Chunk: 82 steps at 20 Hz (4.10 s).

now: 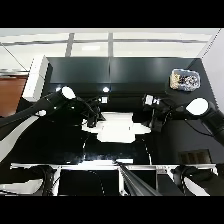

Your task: Fold the box and place the chain.

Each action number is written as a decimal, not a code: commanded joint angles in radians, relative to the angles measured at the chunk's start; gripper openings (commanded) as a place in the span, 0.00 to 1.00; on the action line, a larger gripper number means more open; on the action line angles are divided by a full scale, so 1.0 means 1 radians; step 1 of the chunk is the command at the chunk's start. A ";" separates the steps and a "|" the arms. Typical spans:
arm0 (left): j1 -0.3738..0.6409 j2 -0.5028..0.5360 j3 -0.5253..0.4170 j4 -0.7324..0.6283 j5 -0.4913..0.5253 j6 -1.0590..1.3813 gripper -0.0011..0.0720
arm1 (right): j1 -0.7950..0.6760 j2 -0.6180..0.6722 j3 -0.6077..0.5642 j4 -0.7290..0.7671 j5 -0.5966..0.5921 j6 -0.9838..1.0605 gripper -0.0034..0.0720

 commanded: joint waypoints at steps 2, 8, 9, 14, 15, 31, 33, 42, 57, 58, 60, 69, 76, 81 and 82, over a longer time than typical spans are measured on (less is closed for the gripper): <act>-0.016 -0.002 -0.003 0.043 0.044 -0.002 0.06 | 0.068 -0.010 -0.072 -0.016 -0.022 -0.034 0.96; -0.016 -0.002 -0.003 0.044 0.044 -0.001 0.06 | 0.138 -0.013 -0.167 -0.013 -0.033 -0.035 0.96; -0.016 -0.002 -0.003 0.044 0.044 -0.001 0.06 | 0.161 -0.013 -0.178 0.000 -0.049 -0.035 0.96; -0.016 -0.002 0.001 0.043 0.043 -0.001 0.06 | 0.264 -0.038 -0.198 0.088 -0.213 -0.035 0.96; -0.016 -0.002 0.001 0.043 0.043 -0.001 0.06 | 0.274 -0.039 -0.198 0.115 -0.230 -0.035 0.96; -0.016 -0.002 0.001 0.043 0.044 -0.001 0.06 | 0.161 -0.048 -0.077 0.156 -0.243 -0.114 0.96; -0.016 -0.002 0.001 0.043 0.044 -0.001 0.06 | 0.161 -0.079 -0.077 0.234 -0.243 -0.193 0.96; -0.016 -0.002 0.001 0.043 0.043 -0.001 0.06 | 0.081 -0.206 -0.077 0.339 -0.163 -0.387 0.96; -0.016 -0.002 0.001 0.043 0.044 -0.001 0.06 | 0.084 -0.303 -0.077 0.334 -0.144 -0.481 0.89; -0.016 -0.002 0.001 0.043 0.044 -0.001 0.06 | 0.086 -0.309 -0.076 0.333 -0.144 -0.483 0.84; -0.016 -0.002 0.001 0.043 0.044 -0.001 0.06 | 0.091 -0.309 -0.076 0.325 -0.149 -0.480 0.84; -0.016 -0.002 0.001 0.043 0.045 -0.001 0.06 | 0.113 -0.311 -0.076 0.304 -0.181 -0.456 0.84; -0.016 -0.002 0.001 0.043 0.044 -0.001 0.06 | 0.130 -0.314 -0.076 0.282 -0.208 -0.428 0.84; -0.015 -0.001 0.001 0.044 0.043 -0.002 0.06 | 0.130 -0.314 -0.076 0.282 -0.207 -0.428 0.60; -0.015 0.003 0.001 0.045 0.044 -0.008 0.06 | 0.130 -0.314 -0.076 0.282 -0.207 -0.428 0.60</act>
